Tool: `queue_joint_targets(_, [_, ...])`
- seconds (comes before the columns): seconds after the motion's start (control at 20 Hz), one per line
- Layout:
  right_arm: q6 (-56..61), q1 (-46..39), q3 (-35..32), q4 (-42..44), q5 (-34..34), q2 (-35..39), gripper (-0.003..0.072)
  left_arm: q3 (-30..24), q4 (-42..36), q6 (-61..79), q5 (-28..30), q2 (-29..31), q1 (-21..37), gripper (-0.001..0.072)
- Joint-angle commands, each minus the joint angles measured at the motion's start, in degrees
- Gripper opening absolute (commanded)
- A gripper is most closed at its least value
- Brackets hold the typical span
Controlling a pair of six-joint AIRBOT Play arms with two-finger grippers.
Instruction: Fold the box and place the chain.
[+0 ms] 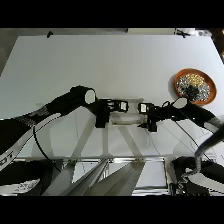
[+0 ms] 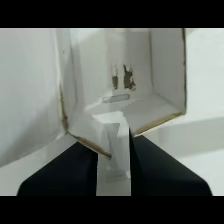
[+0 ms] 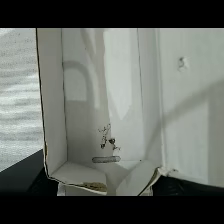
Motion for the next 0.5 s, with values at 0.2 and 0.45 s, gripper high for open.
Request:
queue_joint_targets(0.2, [0.0,0.0,0.0,0.0,0.0,0.0,0.0409,0.0,-3.0,0.0,2.5,0.0,-1.8,0.0188])
queue_joint_targets(0.45, [0.0,0.0,0.0,0.0,0.0,0.0,0.0409,0.0,-3.0,0.0,7.0,0.0,-3.0,0.0129])
